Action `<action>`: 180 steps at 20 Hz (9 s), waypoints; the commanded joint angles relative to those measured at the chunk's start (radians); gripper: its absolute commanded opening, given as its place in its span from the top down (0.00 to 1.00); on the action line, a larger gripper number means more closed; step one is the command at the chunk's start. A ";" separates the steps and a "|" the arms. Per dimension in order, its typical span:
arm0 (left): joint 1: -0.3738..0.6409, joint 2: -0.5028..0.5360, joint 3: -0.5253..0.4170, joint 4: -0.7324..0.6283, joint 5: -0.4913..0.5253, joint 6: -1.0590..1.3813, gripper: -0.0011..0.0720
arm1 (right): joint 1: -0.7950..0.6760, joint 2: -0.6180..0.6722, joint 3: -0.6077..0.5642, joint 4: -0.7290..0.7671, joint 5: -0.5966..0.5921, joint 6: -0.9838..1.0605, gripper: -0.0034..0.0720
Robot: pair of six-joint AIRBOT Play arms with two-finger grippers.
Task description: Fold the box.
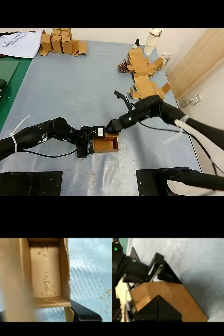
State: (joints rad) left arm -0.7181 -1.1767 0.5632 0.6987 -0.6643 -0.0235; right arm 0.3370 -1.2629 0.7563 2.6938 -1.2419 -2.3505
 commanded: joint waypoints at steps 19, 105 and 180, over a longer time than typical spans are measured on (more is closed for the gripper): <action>0.001 0.000 0.001 0.000 0.001 0.000 0.35 | 0.673 0.544 -0.270 -1.011 0.658 0.133 0.42; 0.001 0.000 0.001 0.000 0.000 0.000 0.35 | 0.780 0.597 -0.419 -1.287 0.866 0.120 0.55; 0.001 0.000 0.001 -0.004 0.001 0.000 0.35 | 0.571 0.526 -0.229 -1.370 0.049 1.727 0.95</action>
State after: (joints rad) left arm -0.7181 -1.1767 0.5632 0.6983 -0.6636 -0.0235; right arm 0.9482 -0.6910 0.4973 1.2774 -1.2247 -0.6186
